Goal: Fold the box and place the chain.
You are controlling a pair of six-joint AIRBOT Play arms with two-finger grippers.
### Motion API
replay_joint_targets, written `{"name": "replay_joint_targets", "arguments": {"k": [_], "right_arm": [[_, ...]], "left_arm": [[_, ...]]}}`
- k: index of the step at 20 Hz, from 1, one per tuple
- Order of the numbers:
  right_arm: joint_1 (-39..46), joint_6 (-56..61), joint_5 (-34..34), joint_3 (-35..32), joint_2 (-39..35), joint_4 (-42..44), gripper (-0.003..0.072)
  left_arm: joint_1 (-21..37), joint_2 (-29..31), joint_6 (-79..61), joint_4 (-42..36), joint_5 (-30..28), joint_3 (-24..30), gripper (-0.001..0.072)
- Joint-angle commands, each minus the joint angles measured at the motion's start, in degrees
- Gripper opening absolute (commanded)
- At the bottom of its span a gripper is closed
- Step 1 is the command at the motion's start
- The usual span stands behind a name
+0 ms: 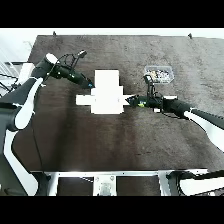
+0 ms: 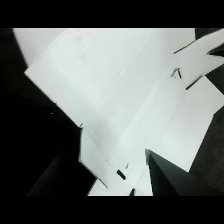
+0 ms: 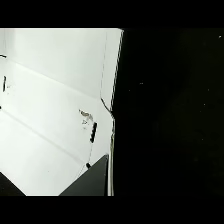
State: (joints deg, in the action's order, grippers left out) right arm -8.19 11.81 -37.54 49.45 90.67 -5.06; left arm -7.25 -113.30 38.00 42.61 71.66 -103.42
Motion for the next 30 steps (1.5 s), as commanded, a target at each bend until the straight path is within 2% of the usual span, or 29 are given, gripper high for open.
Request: {"name": "replay_joint_targets", "arguments": {"k": [1,7,14,15,19,20,22,23,25,27,28,30], "right_arm": [[0.0,-0.1,0.0,0.1,0.0,0.2,0.0011],[-0.8,-0.4,-0.4,0.1,0.0,0.2,0.0011],[-0.7,-0.5,-0.4,0.1,0.0,0.1,0.0011],[-0.7,-0.5,-0.4,0.1,0.0,0.1,0.0012],[-0.7,-0.5,-0.4,0.1,0.0,0.1,0.0011],[-0.7,-0.5,-0.4,0.1,0.0,0.2,0.0011],[-0.7,-0.5,-0.4,0.1,0.0,0.1,0.0012],[-0.7,-0.5,-0.4,0.1,0.0,0.1,0.0011],[-0.7,-0.5,-0.4,0.1,0.0,0.1,0.0011],[-0.7,-0.5,-0.3,0.1,0.0,0.1,0.0011],[-0.7,-0.5,-0.4,0.1,0.0,0.1,0.0011],[-0.7,-0.5,-0.3,0.1,0.0,0.1,0.0011]], "left_arm": [[-0.1,-1.4,-4.1,-3.3,0.7,-0.2,0.0603],[-0.1,-1.5,-5.3,-4.1,-1.0,-0.2,0.0603],[-0.1,-4.3,-5.8,-4.2,-1.2,-0.4,0.0602],[-0.1,-4.4,-6.2,-4.3,-1.2,-0.4,0.0583],[-0.1,-5.7,-7.5,-8.3,-0.2,-0.9,0.0577],[-0.1,-6.0,-7.7,-8.8,-0.1,-0.9,0.0524],[-0.1,-6.5,-8.0,-9.4,0.0,-1.3,0.0523],[-0.1,-6.9,-8.1,-9.9,0.4,-1.4,0.0460],[-0.1,-7.3,-8.3,-10.2,0.3,-1.4,0.0403],[-0.1,-7.8,-8.6,-11.4,0.4,-1.4,0.0399],[-0.1,-7.9,-8.6,-11.3,0.8,-1.4,0.0299],[-0.1,-7.9,-9.6,-11.6,1.0,-1.4,0.0284]]}}
